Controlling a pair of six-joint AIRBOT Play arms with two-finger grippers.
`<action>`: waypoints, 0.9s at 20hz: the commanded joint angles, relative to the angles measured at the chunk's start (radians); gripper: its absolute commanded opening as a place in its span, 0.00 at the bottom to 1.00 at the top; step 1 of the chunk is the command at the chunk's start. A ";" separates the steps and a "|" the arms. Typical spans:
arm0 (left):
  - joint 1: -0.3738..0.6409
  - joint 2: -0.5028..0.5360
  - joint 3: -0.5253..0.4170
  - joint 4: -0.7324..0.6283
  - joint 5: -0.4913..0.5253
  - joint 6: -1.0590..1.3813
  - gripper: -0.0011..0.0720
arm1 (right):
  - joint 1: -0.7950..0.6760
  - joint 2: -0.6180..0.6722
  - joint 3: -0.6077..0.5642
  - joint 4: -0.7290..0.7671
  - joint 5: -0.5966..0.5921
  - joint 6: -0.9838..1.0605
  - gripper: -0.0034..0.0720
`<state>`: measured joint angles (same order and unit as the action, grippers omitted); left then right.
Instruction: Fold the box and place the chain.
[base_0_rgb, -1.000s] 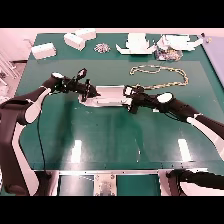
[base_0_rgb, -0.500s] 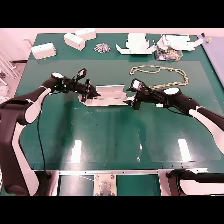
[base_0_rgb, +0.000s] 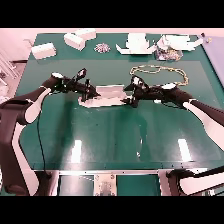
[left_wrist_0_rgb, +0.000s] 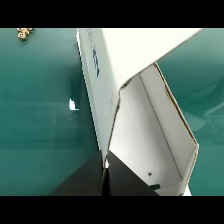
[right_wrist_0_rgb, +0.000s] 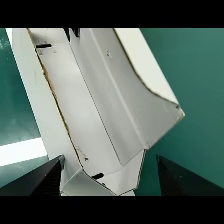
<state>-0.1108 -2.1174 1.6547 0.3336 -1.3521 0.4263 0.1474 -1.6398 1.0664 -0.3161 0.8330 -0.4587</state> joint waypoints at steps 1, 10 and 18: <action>0.000 0.001 0.000 -0.001 -0.002 0.000 0.04 | -0.030 -0.048 0.045 0.002 0.069 -0.007 0.95; 0.000 0.001 0.000 -0.001 -0.001 0.000 0.04 | -0.037 -0.151 0.153 -0.053 0.232 -0.024 0.95; 0.000 0.001 0.000 -0.001 0.001 0.000 0.04 | -0.035 -0.162 0.154 -0.114 0.235 -0.050 0.95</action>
<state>-0.1116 -2.1174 1.6547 0.3321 -1.3548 0.4267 0.1112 -1.7969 1.2179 -0.4164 1.0622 -0.4908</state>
